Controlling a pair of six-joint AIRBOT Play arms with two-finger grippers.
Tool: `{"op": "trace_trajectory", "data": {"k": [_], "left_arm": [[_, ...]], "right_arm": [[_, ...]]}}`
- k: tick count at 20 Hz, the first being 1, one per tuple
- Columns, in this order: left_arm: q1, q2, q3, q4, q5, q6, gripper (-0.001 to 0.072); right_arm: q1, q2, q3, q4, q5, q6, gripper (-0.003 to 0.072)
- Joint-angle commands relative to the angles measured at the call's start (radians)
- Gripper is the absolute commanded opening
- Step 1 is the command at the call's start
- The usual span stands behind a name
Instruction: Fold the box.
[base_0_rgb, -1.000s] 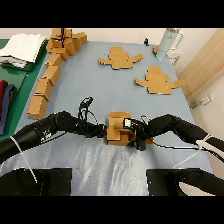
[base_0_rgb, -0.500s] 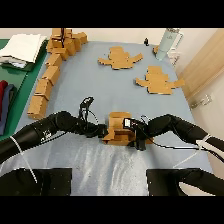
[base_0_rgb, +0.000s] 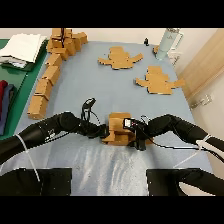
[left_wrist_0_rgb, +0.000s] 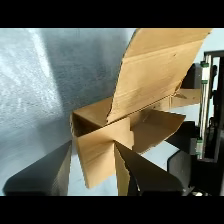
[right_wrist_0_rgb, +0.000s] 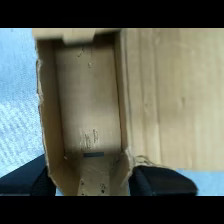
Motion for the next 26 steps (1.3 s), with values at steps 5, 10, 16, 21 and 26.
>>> {"op": "trace_trajectory", "data": {"k": [5, 10, 16, 21, 26], "left_arm": [[-0.086, -0.078, 0.108, 0.249, -0.08, -0.274, 0.0422], [-0.144, -0.081, 0.2, 0.508, -0.17, -0.528, 0.0421], [-0.21, -0.142, 0.225, 0.541, -0.198, -0.636, 0.0421], [-0.229, -0.168, 0.299, 0.62, -0.239, -0.721, 0.0421], [-0.245, -0.261, 0.4, 0.642, -0.344, -0.724, 0.0421]], "right_arm": [[0.0, 0.0, 0.001, 0.0, 0.0, 0.0, 0.058], [0.0, 0.0, 0.001, 0.0, 0.0, 0.0, 0.058], [0.0, 0.0, 0.001, 0.0, 0.0, 0.0, 0.058], [0.0, 0.0, 0.001, 0.0, 0.0, 0.0, 0.058], [0.0, 0.0, 0.001, 0.0, 0.0, 0.0, 0.058]]}}
